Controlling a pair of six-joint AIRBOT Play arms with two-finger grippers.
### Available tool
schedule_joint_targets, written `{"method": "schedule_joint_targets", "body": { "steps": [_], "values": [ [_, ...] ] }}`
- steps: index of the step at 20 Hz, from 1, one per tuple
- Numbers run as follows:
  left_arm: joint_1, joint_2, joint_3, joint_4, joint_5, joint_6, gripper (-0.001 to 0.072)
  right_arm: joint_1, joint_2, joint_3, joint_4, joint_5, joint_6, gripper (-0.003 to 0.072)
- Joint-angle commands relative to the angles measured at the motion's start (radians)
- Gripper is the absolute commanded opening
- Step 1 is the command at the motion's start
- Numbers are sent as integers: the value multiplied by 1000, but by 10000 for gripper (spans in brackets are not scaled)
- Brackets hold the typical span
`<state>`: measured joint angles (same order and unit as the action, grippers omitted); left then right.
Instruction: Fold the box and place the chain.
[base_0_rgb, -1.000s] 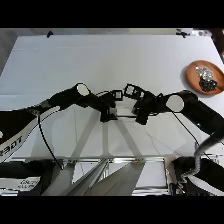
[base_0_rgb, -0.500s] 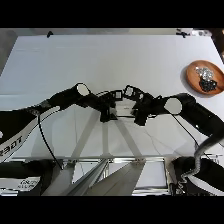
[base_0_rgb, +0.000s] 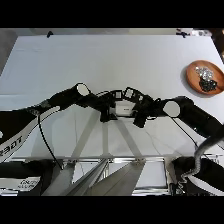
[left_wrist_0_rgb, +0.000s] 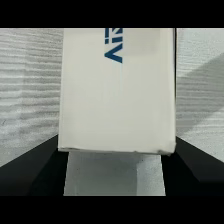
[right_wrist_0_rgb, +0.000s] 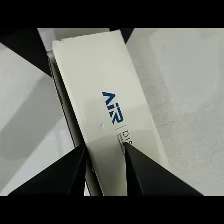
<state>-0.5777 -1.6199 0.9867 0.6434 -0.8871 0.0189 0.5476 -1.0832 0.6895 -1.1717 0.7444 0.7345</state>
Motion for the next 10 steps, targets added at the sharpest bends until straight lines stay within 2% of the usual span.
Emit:
{"method": "schedule_joint_targets", "body": {
  "steps": [1, 6, 8, 10],
  "values": [
    [1, 1, 0, 0, 0, -2, 495, 23, 0, -10, 2, 1, 3, 231],
    [1, 1, 0, 0, 0, -2, 495, 27, 0, -10, -6, 2, 22, 238],
    [1, 1, 0, 0, 0, -2, 495, 21, 8, -10, -14, -1, 25, 381],
    [1, 1, 0, 0, 0, -2, 495, 16, 28, -10, -35, -1, 29, 384]
  ]
}}
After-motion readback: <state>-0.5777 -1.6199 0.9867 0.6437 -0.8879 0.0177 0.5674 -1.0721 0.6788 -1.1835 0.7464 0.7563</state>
